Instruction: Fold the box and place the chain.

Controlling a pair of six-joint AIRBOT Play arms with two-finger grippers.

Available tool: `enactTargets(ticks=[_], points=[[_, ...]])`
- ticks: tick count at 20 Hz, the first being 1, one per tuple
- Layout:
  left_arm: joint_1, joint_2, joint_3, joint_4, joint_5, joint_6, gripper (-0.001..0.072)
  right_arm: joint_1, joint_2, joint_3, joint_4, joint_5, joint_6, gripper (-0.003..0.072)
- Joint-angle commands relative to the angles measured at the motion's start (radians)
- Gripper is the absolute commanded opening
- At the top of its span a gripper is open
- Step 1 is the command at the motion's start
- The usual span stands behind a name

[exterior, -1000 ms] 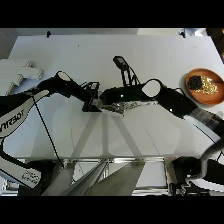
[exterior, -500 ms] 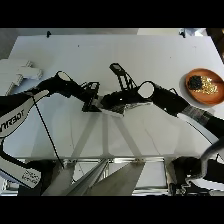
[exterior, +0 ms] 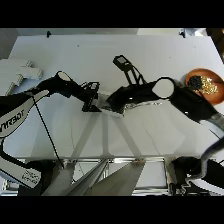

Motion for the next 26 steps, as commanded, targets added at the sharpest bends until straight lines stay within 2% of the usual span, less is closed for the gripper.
enactTargets(ticks=[1, 3, 4, 5, 6, 9, 12, 15, 19, 26], points=[[0.0, 0.001, 0.001, 0.0, 0.0, 0.0, 0.0394, -0.064, 0.042, 0.0, -0.306, 0.229, 0.012, 0.0228], [0.0, 0.001, 0.001, 0.0, 0.0, 0.0, 0.0394, -0.104, 0.031, 0.0, -0.425, 0.321, -0.082, 0.023], [0.0, 0.001, 0.001, 0.0, 0.0, 0.0, 0.0394, -0.124, 0.021, -0.002, -0.438, 0.335, -0.168, 0.0263], [0.0, 0.001, 0.001, 0.0, 0.0, 0.0, 0.0394, -0.145, 0.006, -0.003, -0.437, 0.332, -0.253, 0.035], [0.0, 0.001, 0.001, 0.0, 0.0, 0.0, 0.0394, -0.168, -0.012, -0.003, -0.429, 0.316, -0.343, 0.0406], [0.0, 0.001, 0.001, 0.0, 0.0, 0.0, 0.0394, -0.22, -0.075, -0.002, -0.425, 0.259, -0.544, 0.0411], [0.0, 0.001, 0.001, 0.0, 0.0, 0.0, 0.0394, -0.235, -0.14, -0.003, -0.422, 0.253, -0.724, 0.0409], [0.0, 0.001, 0.001, 0.0, 0.0, 0.0, 0.0394, -0.235, -0.204, -0.003, -0.359, 0.212, -0.872, 0.0419], [0.0, 0.001, 0.001, 0.0, 0.0, 0.0, 0.0394, -0.235, -0.256, -0.002, -0.274, 0.103, -0.924, 0.044], [0.0, 0.001, 0.001, 0.0, 0.0, 0.0, 0.0394, -0.213, -0.335, -0.002, -0.249, 0.05, -0.978, 0.0437]])
